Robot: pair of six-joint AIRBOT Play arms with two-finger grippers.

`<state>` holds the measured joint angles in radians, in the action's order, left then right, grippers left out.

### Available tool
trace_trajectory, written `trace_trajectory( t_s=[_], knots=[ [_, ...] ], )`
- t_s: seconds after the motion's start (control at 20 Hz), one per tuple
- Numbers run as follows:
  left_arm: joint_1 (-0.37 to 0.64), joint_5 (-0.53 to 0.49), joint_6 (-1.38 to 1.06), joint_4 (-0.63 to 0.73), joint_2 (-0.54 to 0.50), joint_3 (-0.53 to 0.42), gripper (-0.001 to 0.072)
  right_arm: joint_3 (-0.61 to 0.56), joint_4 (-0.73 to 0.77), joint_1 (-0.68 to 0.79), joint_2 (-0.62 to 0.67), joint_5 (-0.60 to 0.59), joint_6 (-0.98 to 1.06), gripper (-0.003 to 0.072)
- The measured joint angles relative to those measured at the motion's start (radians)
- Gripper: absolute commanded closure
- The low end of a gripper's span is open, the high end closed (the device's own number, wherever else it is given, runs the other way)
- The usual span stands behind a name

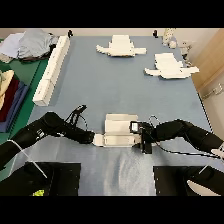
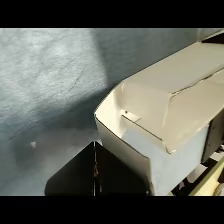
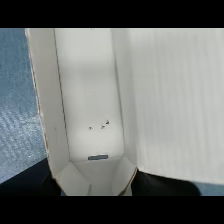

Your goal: Fold the box.

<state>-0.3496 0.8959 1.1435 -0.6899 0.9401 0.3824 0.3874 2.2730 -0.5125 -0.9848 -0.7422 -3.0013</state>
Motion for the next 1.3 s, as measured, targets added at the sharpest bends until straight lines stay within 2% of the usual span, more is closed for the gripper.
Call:
trace_trajectory(
  t_s=[0.25, 0.3, 0.35, 0.4, 0.45, 0.5, 1.0, 1.15, 1.3],
  knots=[
    [-0.009, 0.020, -0.008, 0.029, -0.010, 0.035, 0.0693, 0.000, 0.000, 0.000, 0.000, 0.000, 0.000, 0.0143],
    [-0.010, 0.030, -0.009, 0.032, -0.012, 0.044, 0.0537, 0.000, 0.000, 0.000, 0.000, 0.000, 0.000, 0.0143],
    [-0.011, 0.039, -0.009, 0.037, -0.014, 0.052, 0.0229, 0.000, 0.000, 0.000, 0.000, 0.000, 0.000, 0.0143],
    [-0.011, 0.045, -0.008, 0.043, -0.015, 0.057, 0.0276, 0.000, 0.000, 0.000, 0.000, 0.000, 0.000, 0.0143],
    [-0.012, 0.051, -0.006, 0.054, -0.016, 0.061, 0.0365, 0.000, 0.000, 0.000, 0.000, 0.000, 0.000, 0.0143],
    [-0.012, 0.060, -0.007, 0.068, -0.016, 0.065, 0.0376, 0.000, 0.000, 0.000, 0.000, 0.000, 0.000, 0.0143],
    [-0.025, 0.049, -0.005, 0.178, -0.016, 0.072, 0.0376, 0.000, 0.000, 0.000, 0.000, 0.000, 0.000, 0.0143],
    [-0.097, -0.004, 0.072, 0.186, -0.016, 0.077, 0.0377, 0.000, 0.000, 0.000, 0.000, 0.000, 0.000, 0.0143],
    [-0.210, -0.092, 0.270, 0.061, -0.016, 0.109, 0.0377, 0.000, 0.000, 0.000, 0.000, 0.000, 0.000, 0.0143]
  ],
)
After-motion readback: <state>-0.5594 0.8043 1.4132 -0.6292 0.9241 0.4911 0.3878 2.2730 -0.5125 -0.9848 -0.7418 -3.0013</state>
